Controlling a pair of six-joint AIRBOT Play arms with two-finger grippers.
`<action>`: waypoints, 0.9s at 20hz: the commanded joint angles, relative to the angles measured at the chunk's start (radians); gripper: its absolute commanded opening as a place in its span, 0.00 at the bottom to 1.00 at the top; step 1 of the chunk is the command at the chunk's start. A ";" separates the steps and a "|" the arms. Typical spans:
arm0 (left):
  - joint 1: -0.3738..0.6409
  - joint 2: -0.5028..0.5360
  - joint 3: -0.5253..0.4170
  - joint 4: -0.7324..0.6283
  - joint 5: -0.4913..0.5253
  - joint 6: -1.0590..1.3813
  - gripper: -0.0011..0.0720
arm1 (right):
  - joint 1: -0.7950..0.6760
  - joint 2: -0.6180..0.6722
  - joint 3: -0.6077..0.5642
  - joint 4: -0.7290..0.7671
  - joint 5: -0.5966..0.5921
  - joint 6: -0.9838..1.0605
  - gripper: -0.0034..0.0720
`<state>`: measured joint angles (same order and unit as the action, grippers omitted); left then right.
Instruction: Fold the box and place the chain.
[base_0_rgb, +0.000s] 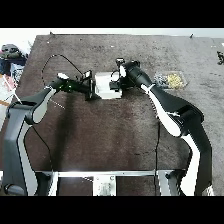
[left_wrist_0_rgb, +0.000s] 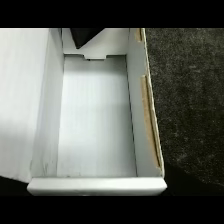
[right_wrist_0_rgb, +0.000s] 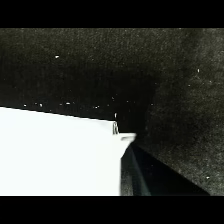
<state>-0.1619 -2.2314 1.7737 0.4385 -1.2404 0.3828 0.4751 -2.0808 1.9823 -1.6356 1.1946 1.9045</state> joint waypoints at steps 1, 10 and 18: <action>0.001 0.000 0.000 -0.002 0.000 -0.001 0.48 | 0.001 0.002 0.001 0.010 0.013 -0.009 0.51; 0.001 0.000 0.000 -0.002 0.000 -0.001 0.48 | -0.019 -0.033 0.000 0.016 0.029 -0.019 0.09; 0.001 0.000 0.000 -0.002 0.000 -0.001 0.48 | -0.006 -0.034 0.001 -0.016 0.006 -0.027 0.06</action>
<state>-0.1619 -2.2314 1.7733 0.4351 -1.2400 0.3805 0.4667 -2.1139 1.9835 -1.6409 1.2160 1.8866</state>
